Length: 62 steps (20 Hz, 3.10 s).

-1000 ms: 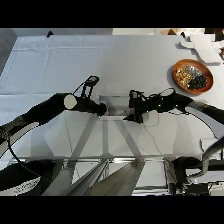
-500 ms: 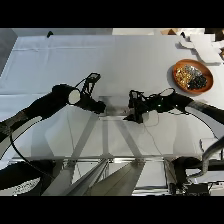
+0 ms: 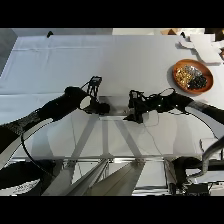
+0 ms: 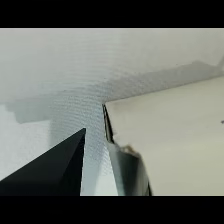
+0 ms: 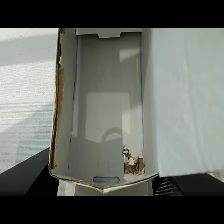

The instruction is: Fold the box and place the chain.

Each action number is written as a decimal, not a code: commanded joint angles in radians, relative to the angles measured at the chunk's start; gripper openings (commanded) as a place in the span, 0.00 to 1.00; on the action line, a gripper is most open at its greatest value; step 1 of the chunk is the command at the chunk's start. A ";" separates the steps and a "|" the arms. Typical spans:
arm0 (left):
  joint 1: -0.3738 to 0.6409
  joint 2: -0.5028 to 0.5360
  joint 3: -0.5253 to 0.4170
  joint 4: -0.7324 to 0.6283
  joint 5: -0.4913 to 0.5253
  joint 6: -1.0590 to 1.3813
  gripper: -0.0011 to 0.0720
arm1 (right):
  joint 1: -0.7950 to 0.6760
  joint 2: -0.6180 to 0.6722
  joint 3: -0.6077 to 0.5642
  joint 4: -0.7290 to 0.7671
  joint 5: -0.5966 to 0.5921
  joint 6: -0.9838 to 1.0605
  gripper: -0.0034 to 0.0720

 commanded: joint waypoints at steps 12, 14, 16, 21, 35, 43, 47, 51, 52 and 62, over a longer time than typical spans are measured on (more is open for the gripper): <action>-0.077 -0.050 0.005 0.106 -0.018 -0.232 0.02 | 0.000 0.001 0.000 0.000 0.000 0.000 0.72; -0.077 -0.050 0.005 0.102 0.002 -0.232 0.02 | 0.000 0.001 0.000 0.000 0.001 0.000 0.72; -0.076 -0.049 0.005 0.101 0.002 -0.232 0.03 | 0.000 0.001 0.000 0.000 0.001 0.000 0.72; -0.042 0.008 0.005 0.063 -0.014 -0.219 0.93 | 0.000 0.001 0.000 0.000 0.001 0.000 0.72; 0.338 0.242 -0.032 -0.404 -0.347 1.259 0.91 | 0.000 0.001 0.000 0.000 0.001 0.000 0.72; 0.494 -0.016 -0.050 -0.705 -0.327 2.150 0.91 | 0.000 0.001 0.000 0.000 0.001 0.000 0.72; 0.492 -0.095 -0.050 -0.745 -0.289 2.257 0.93 | 0.000 0.001 0.000 0.000 0.001 0.000 0.72; 0.519 -0.116 -0.057 -0.906 -0.278 2.407 0.93 | 0.000 0.001 0.000 0.000 0.001 0.000 0.72; 0.525 -0.114 -0.057 -0.936 -0.277 2.498 0.93 | 0.000 0.001 0.000 0.000 0.001 0.000 0.72; 0.531 -0.126 -0.123 -1.006 -0.317 2.626 1.00 | 0.000 0.001 0.000 0.000 0.001 0.000 0.72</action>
